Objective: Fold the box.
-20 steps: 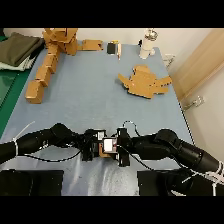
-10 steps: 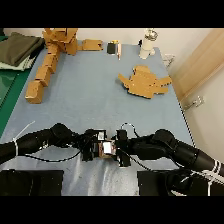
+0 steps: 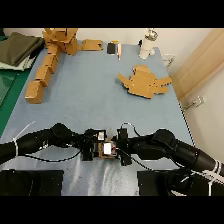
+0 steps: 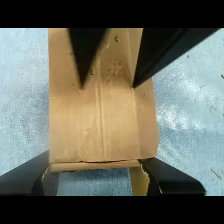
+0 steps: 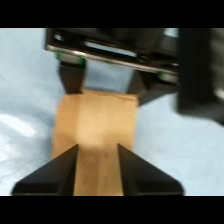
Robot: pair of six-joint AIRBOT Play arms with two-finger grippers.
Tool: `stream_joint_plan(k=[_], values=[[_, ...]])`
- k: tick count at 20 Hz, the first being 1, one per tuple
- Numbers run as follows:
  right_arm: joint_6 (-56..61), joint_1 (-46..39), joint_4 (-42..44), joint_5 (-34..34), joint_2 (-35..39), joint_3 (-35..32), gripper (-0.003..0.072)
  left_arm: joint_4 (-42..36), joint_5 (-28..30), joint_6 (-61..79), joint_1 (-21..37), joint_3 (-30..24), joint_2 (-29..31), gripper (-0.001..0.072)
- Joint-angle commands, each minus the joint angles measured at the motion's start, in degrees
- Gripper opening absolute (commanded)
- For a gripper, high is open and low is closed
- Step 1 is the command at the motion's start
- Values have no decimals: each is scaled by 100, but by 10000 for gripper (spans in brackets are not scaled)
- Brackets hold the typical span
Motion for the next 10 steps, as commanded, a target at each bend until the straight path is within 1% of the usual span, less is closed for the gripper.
stream_joint_plan(k=[1, 3, 5, 7, 10], values=[[0, 11, 269, -289, 238, -17, 409, 0, -2, -4, -2, 4, 2, 454], [2, 11, 380, -186, 387, -179, 404, 0, -2, -4, -4, 4, 0, 454], [-2, 11, 262, 245, 509, -415, 403, 0, 0, -4, -2, 4, 0, 454], [-2, 72, 81, 575, 538, -516, 403, 0, 0, -4, -2, 4, 0, 454], [72, 446, -439, 1047, 538, -557, 403, 0, -2, -4, -2, 4, 0, 454]])
